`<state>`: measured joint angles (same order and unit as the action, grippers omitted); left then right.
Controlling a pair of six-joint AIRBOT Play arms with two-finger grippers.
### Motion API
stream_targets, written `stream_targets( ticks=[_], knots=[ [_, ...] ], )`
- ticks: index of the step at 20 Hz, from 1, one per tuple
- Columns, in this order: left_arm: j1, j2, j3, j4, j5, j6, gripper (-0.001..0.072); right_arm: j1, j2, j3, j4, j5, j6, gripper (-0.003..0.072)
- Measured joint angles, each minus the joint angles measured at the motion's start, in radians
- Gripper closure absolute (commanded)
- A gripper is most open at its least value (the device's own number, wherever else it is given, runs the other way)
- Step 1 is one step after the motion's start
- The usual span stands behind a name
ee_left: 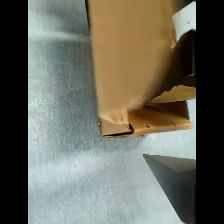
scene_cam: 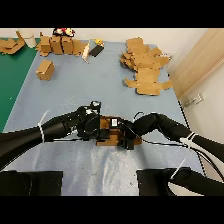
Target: Fold the box.
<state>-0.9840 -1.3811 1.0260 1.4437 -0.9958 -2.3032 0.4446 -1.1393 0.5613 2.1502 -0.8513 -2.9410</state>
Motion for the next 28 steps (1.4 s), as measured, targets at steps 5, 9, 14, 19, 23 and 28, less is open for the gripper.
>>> stream_targets(
  ticks=[5, 9, 14, 19, 23, 28],
  knots=[
    [0.0, -0.049, 0.033, 0.0, -0.005, 0.043, 0.0253, 0.0, 0.0, 0.0, 0.0, 0.0, 0.0, 0.0181],
    [0.0, -0.066, 0.041, 0.004, 0.005, 0.059, 0.0254, 0.0, 0.0, 0.0, 0.0, 0.0, 0.0, 0.0181],
    [-0.005, -0.089, 0.044, 0.005, 0.024, 0.062, 0.0254, 0.0, 0.0, 0.0, 0.0, 0.0, 0.0, 0.0181],
    [-0.005, -0.105, 0.044, 0.002, 0.015, 0.032, 0.0615, 0.0, 0.0, 0.0, 0.0, 0.0, 0.0, 0.0181],
    [-0.005, -0.109, 0.045, -0.01, 0.013, 0.012, 0.0697, 0.0, 0.0, 0.0, 0.0, 0.0, -0.001, 0.0182],
    [-0.005, -0.11, 0.045, -0.021, 0.011, 0.002, 0.0694, 0.0, 0.0, 0.0, 0.0, 0.0, 0.0, 0.0181]
  ],
)
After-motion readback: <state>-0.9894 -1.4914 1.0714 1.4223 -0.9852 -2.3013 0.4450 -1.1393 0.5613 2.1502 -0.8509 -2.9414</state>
